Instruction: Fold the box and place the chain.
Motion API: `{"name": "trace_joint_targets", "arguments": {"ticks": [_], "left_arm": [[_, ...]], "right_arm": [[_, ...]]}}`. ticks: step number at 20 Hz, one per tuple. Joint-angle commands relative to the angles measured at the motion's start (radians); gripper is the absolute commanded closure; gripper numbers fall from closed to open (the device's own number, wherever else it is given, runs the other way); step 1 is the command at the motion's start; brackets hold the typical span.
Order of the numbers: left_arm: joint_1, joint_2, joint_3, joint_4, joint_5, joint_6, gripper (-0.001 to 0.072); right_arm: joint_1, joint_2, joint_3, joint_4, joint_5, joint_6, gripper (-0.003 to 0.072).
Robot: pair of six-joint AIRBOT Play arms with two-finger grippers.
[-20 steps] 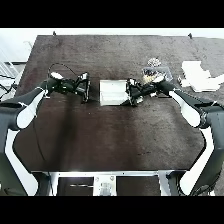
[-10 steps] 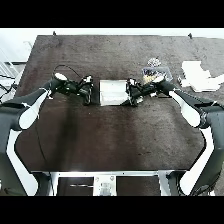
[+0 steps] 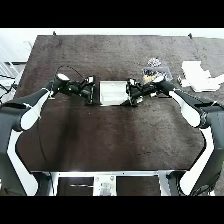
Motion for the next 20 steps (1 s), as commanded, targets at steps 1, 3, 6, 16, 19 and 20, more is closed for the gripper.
{"name": "trace_joint_targets", "arguments": {"ticks": [1,3,6,16,19,20], "left_arm": [[-0.010,-0.001,0.000,-0.002,0.021,-0.005,-0.0005],[-0.012,-0.003,0.000,-0.004,0.025,-0.002,-0.0005],[-0.019,-0.024,0.001,-0.013,0.043,-0.002,-0.0005],[-0.019,-0.028,0.001,-0.043,0.051,0.015,-0.0005],[-0.019,-0.028,0.001,-0.043,0.051,0.026,-0.0004],[-0.019,-0.028,0.001,-0.043,0.052,0.025,-0.0004]], "right_arm": [[0.001,0.000,0.000,0.000,0.000,0.000,0.0108],[0.001,0.000,0.000,0.000,0.000,0.000,0.0108],[0.001,0.000,0.000,0.000,0.000,0.000,0.0109],[0.001,0.000,0.000,0.000,-0.001,0.000,0.0109],[0.001,0.000,0.000,0.000,0.000,0.000,0.0108],[0.001,0.000,0.000,0.000,0.000,0.000,0.0108]]}}
